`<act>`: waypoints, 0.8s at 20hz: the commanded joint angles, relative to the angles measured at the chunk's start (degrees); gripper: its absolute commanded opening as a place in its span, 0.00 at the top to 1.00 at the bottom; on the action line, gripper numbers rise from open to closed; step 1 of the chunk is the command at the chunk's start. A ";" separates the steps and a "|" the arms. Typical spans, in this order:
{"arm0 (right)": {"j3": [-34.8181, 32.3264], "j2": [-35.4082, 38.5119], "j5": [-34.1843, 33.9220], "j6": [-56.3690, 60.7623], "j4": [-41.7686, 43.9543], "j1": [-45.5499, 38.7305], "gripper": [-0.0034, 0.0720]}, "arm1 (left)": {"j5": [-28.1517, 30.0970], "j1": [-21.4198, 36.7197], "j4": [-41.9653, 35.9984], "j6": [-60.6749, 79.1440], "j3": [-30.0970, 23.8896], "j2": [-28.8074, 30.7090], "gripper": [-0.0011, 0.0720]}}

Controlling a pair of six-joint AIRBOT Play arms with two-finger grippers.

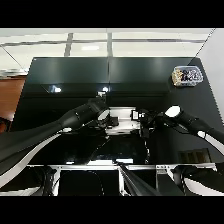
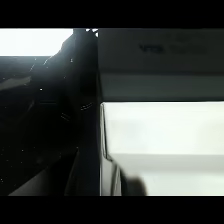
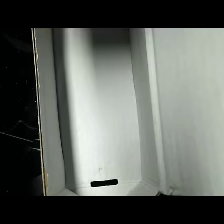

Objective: Fold the box and place the chain.

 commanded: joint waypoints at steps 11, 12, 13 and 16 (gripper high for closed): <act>0.02 -0.04 0.00 0.04 0.02 0.00 0.78 | 1.22 0.17 -3.56 0.44 2.21 -2.97 0.61; 0.02 -0.02 0.02 0.02 0.02 0.00 0.78 | 0.68 0.42 -3.34 0.46 2.71 -2.97 0.61; 0.02 -0.04 0.02 0.02 0.00 0.00 0.78 | 0.11 0.66 -3.06 0.46 3.15 -2.97 0.64; 0.02 -0.04 0.02 0.02 0.02 0.00 0.78 | -0.31 1.05 -3.06 0.55 3.48 -2.97 0.69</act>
